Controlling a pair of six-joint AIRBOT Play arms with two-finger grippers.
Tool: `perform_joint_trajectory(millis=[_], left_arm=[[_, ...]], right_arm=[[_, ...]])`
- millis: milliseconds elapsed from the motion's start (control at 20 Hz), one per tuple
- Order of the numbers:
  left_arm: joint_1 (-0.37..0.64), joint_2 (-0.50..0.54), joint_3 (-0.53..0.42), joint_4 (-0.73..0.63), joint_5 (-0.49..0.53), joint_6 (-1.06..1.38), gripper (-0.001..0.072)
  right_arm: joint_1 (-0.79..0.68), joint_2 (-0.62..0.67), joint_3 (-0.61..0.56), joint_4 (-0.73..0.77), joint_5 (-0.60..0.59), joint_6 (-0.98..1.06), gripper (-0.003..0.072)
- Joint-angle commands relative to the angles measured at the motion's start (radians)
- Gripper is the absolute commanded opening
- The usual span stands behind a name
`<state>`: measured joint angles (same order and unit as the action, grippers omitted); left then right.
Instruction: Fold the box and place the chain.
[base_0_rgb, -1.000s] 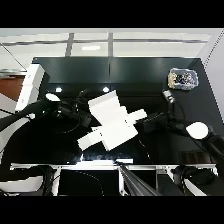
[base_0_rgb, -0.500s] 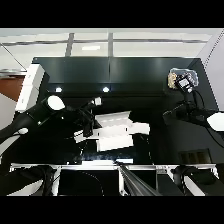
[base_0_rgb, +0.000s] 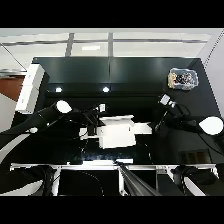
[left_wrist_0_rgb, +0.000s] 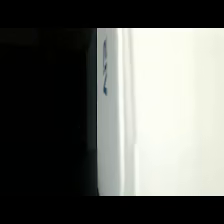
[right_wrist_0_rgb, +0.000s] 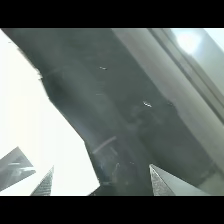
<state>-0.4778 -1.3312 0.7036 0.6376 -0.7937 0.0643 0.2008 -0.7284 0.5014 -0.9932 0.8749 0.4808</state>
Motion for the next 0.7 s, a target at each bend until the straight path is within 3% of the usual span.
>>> perform_joint_trajectory(millis=[0,200,350,650], left_arm=[[0.003,-0.039,-0.004,-0.02,0.025,0.044,0.0033],[0.003,-0.059,0.001,-0.013,0.021,0.042,0.0033],[0.005,-0.059,0.001,-0.009,-0.059,0.112,0.0032],[0.005,-0.06,0.001,-0.006,-0.049,0.106,0.0032]], right_arm=[[0.035,-0.004,-0.048,0.06,-0.006,-0.1,0.0714],[0.039,-0.015,-0.075,0.061,-0.008,-0.106,0.0714],[0.053,-0.026,-0.094,0.062,-0.006,-0.169,0.0714],[0.167,-0.1,-0.109,0.054,-0.069,-0.208,0.0714]])
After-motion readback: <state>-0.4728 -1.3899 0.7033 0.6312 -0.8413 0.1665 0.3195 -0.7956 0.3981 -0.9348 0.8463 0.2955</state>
